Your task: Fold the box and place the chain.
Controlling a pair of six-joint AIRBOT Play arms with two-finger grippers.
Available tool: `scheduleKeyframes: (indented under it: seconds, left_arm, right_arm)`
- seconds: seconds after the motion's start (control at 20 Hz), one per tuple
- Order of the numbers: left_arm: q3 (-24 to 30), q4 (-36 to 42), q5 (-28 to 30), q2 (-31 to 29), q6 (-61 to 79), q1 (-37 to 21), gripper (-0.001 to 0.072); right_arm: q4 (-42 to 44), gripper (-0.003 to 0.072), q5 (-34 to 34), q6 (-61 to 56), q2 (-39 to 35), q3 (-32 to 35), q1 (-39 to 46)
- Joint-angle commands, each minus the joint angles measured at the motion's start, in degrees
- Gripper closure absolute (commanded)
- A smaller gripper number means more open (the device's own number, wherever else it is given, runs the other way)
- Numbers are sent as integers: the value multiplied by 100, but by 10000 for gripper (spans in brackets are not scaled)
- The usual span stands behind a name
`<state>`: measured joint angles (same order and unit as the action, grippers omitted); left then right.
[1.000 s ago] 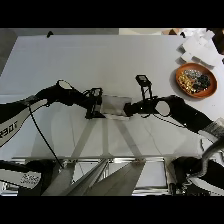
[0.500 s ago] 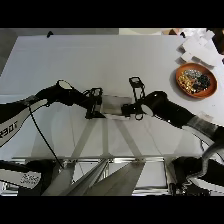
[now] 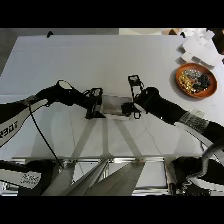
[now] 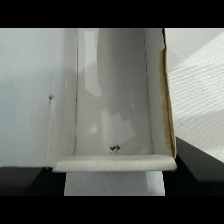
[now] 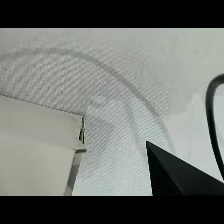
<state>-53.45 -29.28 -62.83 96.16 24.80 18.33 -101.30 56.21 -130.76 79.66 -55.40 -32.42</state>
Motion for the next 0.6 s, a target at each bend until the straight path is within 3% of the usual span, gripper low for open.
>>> scheduleKeyframes:
  seconds: [0.0, 0.35, 0.55]
  left_arm:
    - [0, -7, 2, 2, 0, -2, 432]
    - [0, -7, 2, 2, -2, -2, 432]
    - [0, -7, 2, 2, 0, -2, 432]
  right_arm:
    - [164, 165, -83, -146, 15, -26, -13]
    - [549, 167, -975, -452, 79, -26, -96]
    - [422, 171, -802, -621, 315, -26, -96]
